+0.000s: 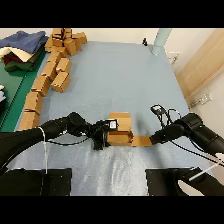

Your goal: Fold the box.

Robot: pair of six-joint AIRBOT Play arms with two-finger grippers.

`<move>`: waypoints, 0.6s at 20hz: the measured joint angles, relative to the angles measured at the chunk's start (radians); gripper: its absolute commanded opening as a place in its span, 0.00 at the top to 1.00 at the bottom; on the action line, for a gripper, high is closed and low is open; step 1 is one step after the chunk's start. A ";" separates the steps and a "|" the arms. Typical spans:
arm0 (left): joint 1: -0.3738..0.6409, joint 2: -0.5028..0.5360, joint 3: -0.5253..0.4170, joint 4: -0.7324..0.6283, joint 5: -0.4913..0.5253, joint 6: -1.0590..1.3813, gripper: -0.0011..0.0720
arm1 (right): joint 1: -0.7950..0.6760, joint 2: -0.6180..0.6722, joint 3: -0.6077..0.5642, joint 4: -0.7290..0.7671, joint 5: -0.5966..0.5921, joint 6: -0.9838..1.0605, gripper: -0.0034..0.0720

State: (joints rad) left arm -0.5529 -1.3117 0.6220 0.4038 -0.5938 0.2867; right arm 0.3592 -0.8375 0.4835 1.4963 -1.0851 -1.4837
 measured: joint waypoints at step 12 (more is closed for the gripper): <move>0.000 0.000 0.000 0.000 0.001 0.005 0.26 | -0.032 -0.016 -0.013 0.319 0.021 -0.061 0.95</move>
State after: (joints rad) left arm -0.5533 -1.3117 0.6220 0.4034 -0.5930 0.2920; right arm 0.3275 -0.8539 0.4709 1.8153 -1.0641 -1.5452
